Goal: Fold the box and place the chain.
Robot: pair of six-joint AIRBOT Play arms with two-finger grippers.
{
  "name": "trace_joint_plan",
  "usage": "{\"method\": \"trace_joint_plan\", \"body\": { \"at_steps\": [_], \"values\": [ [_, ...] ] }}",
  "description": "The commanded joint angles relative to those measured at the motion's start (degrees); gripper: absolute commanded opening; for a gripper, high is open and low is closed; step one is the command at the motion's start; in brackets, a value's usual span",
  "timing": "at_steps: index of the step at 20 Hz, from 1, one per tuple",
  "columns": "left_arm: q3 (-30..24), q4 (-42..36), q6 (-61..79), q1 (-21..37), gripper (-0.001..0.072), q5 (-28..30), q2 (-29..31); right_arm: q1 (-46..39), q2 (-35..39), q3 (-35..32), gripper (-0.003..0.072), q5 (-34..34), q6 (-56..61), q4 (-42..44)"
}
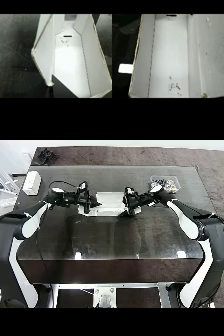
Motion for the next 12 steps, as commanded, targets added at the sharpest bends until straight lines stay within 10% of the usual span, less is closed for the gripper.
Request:
{"method": "trace_joint_plan", "body": {
  "at_steps": [1,12],
  "values": [
    [0.0,0.0,0.0,0.0,0.002,0.0,0.0,0.0,0.0,0.0,0.072,0.5,0.1,0.4],
    [0.0,0.0,0.0,0.0,0.002,0.0,0.0,0.0,0.0,0.0,0.065,-0.5,0.0,0.3]
  ]
}}
